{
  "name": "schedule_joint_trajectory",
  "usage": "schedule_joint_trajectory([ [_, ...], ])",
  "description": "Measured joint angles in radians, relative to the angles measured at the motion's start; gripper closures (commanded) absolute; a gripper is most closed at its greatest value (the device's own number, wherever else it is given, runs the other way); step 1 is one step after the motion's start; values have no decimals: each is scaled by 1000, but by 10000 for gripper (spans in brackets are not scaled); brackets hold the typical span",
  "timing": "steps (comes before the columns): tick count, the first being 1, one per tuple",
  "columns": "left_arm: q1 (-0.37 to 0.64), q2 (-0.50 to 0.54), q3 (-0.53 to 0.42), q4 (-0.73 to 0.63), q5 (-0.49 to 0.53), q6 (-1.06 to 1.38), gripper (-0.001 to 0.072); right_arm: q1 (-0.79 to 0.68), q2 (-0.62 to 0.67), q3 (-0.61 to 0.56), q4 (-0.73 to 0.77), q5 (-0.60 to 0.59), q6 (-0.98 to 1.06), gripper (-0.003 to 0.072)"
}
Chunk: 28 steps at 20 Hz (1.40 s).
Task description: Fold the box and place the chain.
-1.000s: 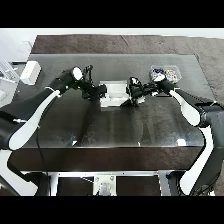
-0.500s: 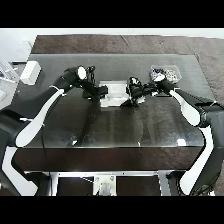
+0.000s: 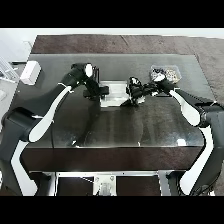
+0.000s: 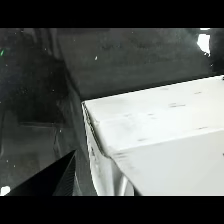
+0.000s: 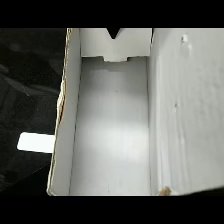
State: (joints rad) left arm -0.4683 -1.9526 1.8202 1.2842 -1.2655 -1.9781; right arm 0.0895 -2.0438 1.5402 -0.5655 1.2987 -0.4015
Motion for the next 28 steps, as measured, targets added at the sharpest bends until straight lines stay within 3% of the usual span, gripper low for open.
schedule_joint_trajectory([
  [12,-12,-31,61,69,-82,-60,314,0,0,0,0,0,0,187],
  [23,-33,-103,176,100,-150,-87,316,0,0,0,0,0,0,187],
  [24,-33,-105,179,100,-153,-89,334,0,0,0,0,0,0,187],
  [25,-34,-107,181,101,-153,-90,489,0,0,0,0,0,0,187],
  [28,-40,-110,184,104,-154,-90,522,0,0,0,0,0,0,187],
])
